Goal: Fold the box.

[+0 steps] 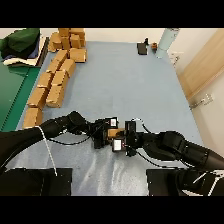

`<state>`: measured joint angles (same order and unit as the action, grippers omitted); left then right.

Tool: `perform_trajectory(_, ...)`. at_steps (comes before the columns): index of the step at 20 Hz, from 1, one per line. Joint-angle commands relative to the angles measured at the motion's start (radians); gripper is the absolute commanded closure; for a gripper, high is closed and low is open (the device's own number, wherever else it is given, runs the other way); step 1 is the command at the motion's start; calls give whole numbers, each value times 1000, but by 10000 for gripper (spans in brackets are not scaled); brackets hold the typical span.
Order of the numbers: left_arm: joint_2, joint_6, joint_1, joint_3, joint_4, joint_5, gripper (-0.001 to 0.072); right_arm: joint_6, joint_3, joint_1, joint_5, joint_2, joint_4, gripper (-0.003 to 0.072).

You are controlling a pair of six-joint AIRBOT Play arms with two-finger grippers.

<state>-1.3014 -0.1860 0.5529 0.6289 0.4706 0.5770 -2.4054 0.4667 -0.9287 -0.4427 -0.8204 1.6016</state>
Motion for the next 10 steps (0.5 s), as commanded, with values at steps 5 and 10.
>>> perform_trajectory(5, 0, 0, 1, 0, 1, 0, 178, -4, -1, -3, -47, -13, 83, 544)
perform_trajectory(10, 0, 0, 1, 0, 0, 0, 178, -4, 0, -3, -63, -13, 92, 543)
